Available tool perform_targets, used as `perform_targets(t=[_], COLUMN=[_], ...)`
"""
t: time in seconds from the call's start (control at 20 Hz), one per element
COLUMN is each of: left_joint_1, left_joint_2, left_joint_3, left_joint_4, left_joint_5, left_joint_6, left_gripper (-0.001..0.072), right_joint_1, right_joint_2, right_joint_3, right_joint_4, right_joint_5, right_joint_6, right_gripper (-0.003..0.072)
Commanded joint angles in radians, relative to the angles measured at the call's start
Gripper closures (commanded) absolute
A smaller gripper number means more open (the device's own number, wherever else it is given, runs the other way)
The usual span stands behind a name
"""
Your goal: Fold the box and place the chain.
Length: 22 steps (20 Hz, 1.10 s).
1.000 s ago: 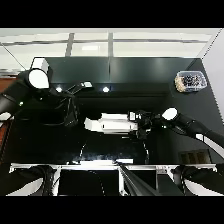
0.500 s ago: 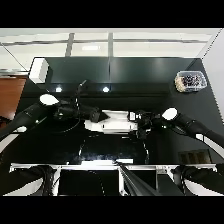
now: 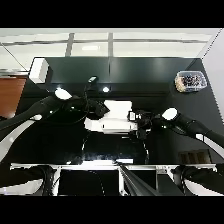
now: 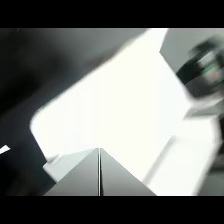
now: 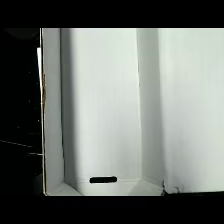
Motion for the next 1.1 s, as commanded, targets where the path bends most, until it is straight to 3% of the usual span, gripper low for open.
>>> perform_targets(t=[0.0, 0.3, 0.6, 0.65, 0.75, 0.85, 0.9, 1.0, 1.05], left_joint_1=[-0.049, -0.050, 0.142, 0.177, 0.254, 0.290, 0.282, 0.255, 0.237], left_joint_2=[-0.051, -0.062, 0.111, 0.145, 0.204, 0.225, 0.225, 0.225, 0.224], left_joint_3=[0.105, 0.117, 0.119, 0.093, 0.017, -0.046, -0.069, -0.108, -0.119], left_joint_4=[0.354, 0.363, 0.359, 0.333, 0.142, 0.012, 0.029, 0.042, 0.044], left_joint_5=[-0.060, -0.054, -0.207, -0.210, -0.247, -0.370, -0.386, -0.339, -0.298], left_joint_6=[-0.169, -0.167, -0.227, -0.216, -0.033, 0.196, 0.243, 0.305, 0.339], left_gripper=[0.0682, 0.0682, 0.0682, 0.0681, 0.0681, 0.0681, 0.0625, 0.0084, -0.0007], right_joint_1=[0.000, 0.000, 0.000, 0.000, 0.000, 0.000, 0.001, 0.001, 0.001], right_joint_2=[0.000, 0.000, 0.000, 0.000, 0.000, 0.000, 0.000, 0.000, 0.000], right_joint_3=[0.000, 0.000, 0.000, 0.000, 0.000, 0.000, 0.000, 0.000, 0.000], right_joint_4=[0.000, 0.001, 0.000, 0.000, 0.000, 0.000, 0.000, 0.000, 0.000], right_joint_5=[0.000, 0.000, 0.000, -0.001, -0.001, -0.001, 0.000, -0.001, 0.000], right_joint_6=[0.000, 0.001, 0.001, 0.001, 0.000, 0.001, 0.001, 0.001, 0.001], right_gripper=[0.0495, 0.0495, 0.0495, 0.0495, 0.0495, 0.0495, 0.0495, 0.0495, 0.0495])
